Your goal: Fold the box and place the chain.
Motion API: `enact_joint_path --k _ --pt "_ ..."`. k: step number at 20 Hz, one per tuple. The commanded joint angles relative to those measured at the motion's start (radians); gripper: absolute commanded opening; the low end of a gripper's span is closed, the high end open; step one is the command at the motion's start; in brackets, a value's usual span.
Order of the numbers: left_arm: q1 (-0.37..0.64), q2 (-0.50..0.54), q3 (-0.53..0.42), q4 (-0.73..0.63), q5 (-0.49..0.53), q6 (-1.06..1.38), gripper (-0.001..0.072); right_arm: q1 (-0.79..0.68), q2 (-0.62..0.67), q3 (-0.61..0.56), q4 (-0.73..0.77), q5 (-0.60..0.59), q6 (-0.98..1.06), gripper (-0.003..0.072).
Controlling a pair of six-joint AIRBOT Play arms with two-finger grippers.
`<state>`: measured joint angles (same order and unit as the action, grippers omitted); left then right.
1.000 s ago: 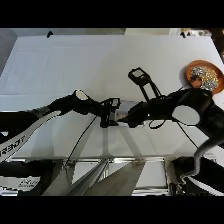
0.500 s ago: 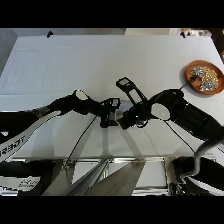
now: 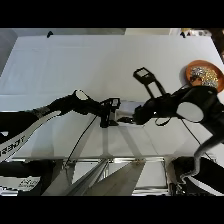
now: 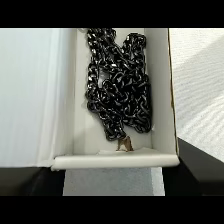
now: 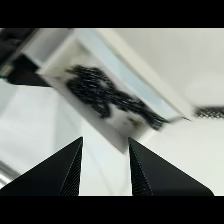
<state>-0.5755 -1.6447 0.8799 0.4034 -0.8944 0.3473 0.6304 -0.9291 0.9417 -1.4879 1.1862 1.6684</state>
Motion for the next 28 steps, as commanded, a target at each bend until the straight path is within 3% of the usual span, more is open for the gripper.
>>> enact_joint_path --k 1,3,8,16,28 --pt "0.000 0.001 0.000 0.001 0.000 0.000 0.0211 -0.145 0.032 0.000 -0.102 0.124 0.003 0.0310" --pt "0.000 0.001 0.000 0.001 0.000 0.000 0.0211 -0.219 0.028 -0.001 -0.140 0.123 0.003 0.0263" --pt "0.000 0.001 0.000 0.000 0.000 0.000 0.0211 -0.305 -0.029 -0.047 -0.158 0.039 0.002 0.0263" --pt "0.000 0.001 0.000 0.000 0.000 0.000 0.0211 -0.338 -0.285 -0.115 -0.157 -0.150 0.003 0.0267" --pt "0.000 0.001 0.000 0.000 0.000 0.000 0.0211 -0.380 -0.431 -0.117 -0.154 -0.222 0.029 0.0266"
